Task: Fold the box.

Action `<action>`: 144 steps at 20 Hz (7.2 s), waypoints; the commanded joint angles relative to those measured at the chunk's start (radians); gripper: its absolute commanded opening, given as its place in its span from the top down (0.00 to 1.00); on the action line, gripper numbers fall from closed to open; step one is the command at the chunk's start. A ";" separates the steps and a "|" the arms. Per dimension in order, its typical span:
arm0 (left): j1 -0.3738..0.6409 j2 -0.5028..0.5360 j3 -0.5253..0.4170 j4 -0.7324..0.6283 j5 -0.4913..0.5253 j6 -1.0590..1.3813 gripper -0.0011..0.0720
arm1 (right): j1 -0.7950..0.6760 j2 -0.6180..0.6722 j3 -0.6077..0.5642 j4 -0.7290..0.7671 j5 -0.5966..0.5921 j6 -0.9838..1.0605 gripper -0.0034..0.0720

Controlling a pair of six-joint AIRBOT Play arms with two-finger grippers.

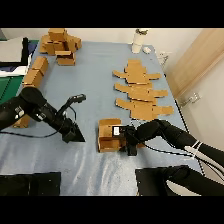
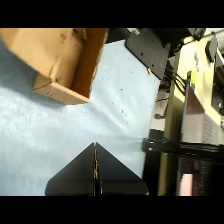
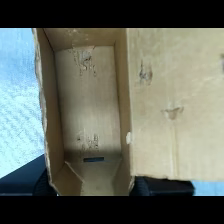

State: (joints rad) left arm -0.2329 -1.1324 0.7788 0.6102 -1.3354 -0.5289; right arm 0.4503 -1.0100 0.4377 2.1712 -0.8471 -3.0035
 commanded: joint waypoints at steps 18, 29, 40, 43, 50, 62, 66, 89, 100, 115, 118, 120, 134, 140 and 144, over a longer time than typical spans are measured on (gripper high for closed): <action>-0.323 0.035 -0.288 -0.243 0.765 0.649 0.02 | 0.000 0.000 0.000 -0.002 0.000 0.000 0.30; -0.385 -0.040 -0.286 -0.245 0.789 0.649 0.02 | 0.000 0.000 -0.001 -0.003 0.000 0.000 0.30; -0.428 -0.042 -0.278 -0.248 0.858 0.649 0.02 | 0.000 0.000 0.000 -0.002 0.000 0.000 0.30; -0.428 -0.067 -0.270 -0.247 0.856 0.649 0.02 | 0.000 0.000 -0.001 -0.002 0.000 0.000 0.30; -0.435 -0.090 -0.248 -0.246 0.850 0.649 0.02 | 0.000 0.000 0.000 -0.002 0.000 0.000 0.30; -0.435 -0.090 -0.248 -0.247 0.854 0.649 0.33 | 0.000 0.000 0.000 -0.002 0.000 0.000 0.30; -0.435 -0.090 -0.248 -0.247 0.854 0.649 0.33 | 0.000 0.000 0.000 -0.002 0.000 0.000 0.30; -0.435 -0.090 -0.248 -0.247 0.854 0.649 0.33 | -0.002 0.026 0.014 -0.032 -0.077 0.158 0.00; -0.435 -0.090 -0.248 -0.247 0.854 0.649 0.33 | -0.002 0.254 0.016 -0.238 -0.149 0.532 0.00; -0.435 -0.090 -0.248 -0.247 0.854 0.649 0.33 | 0.000 0.431 0.016 0.114 -0.311 1.375 0.00; -0.435 -0.090 -0.248 -0.247 0.854 0.649 0.33 | 0.000 0.430 0.016 0.110 -0.262 1.488 0.00; -0.435 -0.090 -0.248 -0.247 0.854 0.649 0.33 | 0.000 0.429 0.016 0.112 -0.185 1.548 0.01; -0.435 -0.090 -0.248 -0.247 0.854 0.649 0.33 | -0.002 -0.005 0.183 0.119 0.084 1.382 0.95; -0.435 -0.090 -0.248 -0.247 0.854 0.649 0.33 | -0.002 -0.108 0.186 0.046 0.039 1.348 0.95; -0.435 -0.090 -0.248 -0.247 0.854 0.649 0.33 | -0.001 -0.109 0.186 -0.001 0.033 1.341 0.95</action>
State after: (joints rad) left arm -0.6670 -1.2224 0.5297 0.3630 -0.4816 0.1196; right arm 0.4484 -1.1053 0.6216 2.2108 -0.8013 -1.6508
